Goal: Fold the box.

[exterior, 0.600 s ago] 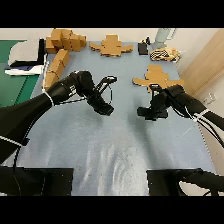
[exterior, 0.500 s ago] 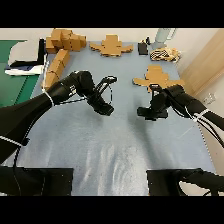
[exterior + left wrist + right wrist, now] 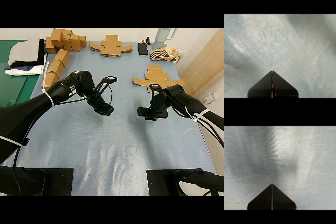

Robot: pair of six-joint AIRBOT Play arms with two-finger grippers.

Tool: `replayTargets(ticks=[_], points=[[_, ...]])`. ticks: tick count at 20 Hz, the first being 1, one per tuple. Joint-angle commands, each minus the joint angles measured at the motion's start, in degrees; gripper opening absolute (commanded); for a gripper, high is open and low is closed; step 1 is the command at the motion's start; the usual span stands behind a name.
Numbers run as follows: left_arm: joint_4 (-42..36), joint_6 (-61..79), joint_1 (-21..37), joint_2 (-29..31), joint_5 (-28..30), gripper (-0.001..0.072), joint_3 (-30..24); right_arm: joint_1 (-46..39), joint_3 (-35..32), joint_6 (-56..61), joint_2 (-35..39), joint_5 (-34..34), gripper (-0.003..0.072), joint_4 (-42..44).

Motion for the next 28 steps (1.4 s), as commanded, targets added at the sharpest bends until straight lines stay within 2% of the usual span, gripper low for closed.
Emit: replayTargets(ticks=[1,6,9,10,13,14,16,17,18,21,22,24,28], points=[[0.0,0.0,0.0,0.0,0.0,0.0011,0.0,0.0,0.1,0.0,0.0,0.4,0.0005,-0.1],[0.0,0.6,0.0,-0.1,1.5,0.0012,0.0,0.0,0.1,0.6,0.0,4.1,0.0005,2.7],[-0.1,0.6,-0.1,-0.2,5.5,0.0011,0.0,0.7,0.1,3.2,-1.2,12.6,0.0004,5.4],[-0.3,0.6,-0.1,-0.2,7.6,0.0011,0.0,-0.2,0.9,3.2,-1.7,14.0,0.0004,2.9],[-1.3,0.2,0.0,-0.3,11.1,0.0012,0.0,-12.9,11.4,2.0,-6.0,6.6,0.0005,-10.1],[-1.3,0.2,0.0,-0.3,11.1,0.0012,0.0,-18.7,16.1,-1.7,-8.2,5.2,0.0054,-10.2],[-1.4,0.2,-0.1,-0.3,11.1,0.0011,0.0,-31.4,25.3,-10.7,-13.7,6.1,0.0284,-3.1],[-1.5,0.2,0.0,-0.3,11.1,0.0012,0.0,-37.9,30.0,-16.2,-17.3,7.1,0.0382,4.4],[-1.5,0.2,0.0,-0.3,11.1,0.0012,0.0,-43.3,34.1,-21.2,-20.9,7.7,0.041,13.2],[-1.6,0.2,-0.1,-0.3,12.2,0.0011,0.0,-55.6,41.2,-33.5,-30.2,11.1,0.0409,39.5],[-2.0,0.2,0.0,-0.3,12.2,0.0012,0.0,-57.4,42.3,-36.6,-32.3,12.0,0.0409,42.8],[-2.6,0.2,0.0,-0.3,12.5,0.0012,0.0,-58.5,45.1,-41.1,-36.7,10.6,0.0409,43.7],[-2.8,0.2,0.0,-0.3,12.6,0.0011,0.0,-54.9,49.6,-46.1,-42.2,9.6,0.0395,46.1]])
